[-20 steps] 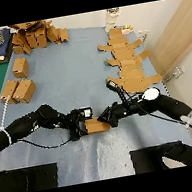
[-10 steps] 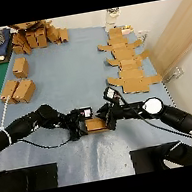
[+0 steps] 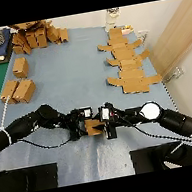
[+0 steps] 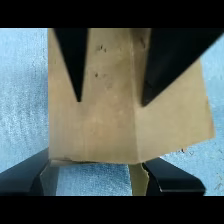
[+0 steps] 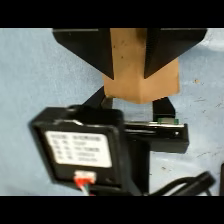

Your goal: Fold the box.

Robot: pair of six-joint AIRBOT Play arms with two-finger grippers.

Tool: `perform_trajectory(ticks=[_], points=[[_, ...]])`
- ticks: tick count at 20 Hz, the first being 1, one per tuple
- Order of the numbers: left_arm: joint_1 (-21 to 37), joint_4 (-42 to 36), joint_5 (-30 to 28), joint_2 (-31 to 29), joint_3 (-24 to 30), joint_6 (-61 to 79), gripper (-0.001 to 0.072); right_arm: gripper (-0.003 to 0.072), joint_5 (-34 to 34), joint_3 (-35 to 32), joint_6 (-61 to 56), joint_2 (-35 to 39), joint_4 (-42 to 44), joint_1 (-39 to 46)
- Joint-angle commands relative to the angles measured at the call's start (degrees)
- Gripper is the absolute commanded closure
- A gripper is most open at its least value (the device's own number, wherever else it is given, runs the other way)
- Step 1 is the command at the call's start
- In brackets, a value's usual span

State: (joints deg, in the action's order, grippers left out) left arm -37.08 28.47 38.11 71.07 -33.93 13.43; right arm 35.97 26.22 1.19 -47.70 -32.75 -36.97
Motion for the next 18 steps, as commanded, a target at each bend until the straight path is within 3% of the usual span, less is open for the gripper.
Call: perform_trajectory(ticks=[1, 8, 10, 18], points=[[0.0, 0.0, 0.0, 0.0, 0.0, 0.0, 0.0187, 0.0381, 1.5, 0.2, 1.0, 0.8, -3.6, -0.6], [0.0, 0.0, 0.0, 0.0, 0.0, 0.0, 0.0187, 0.038, 0.6, 0.2, 1.0, 1.2, -10.3, -0.7], [0.0, 0.0, 0.0, 0.0, 0.0, 0.0, 0.0187, 0.0168, 1.3, 0.2, 1.0, 1.2, -10.3, -0.7], [-0.1, 0.0, 0.0, 0.0, 0.0, 0.0, 0.0187, 0.0169, 1.4, 0.1, 1.0, 1.3, -12.0, -0.7]])
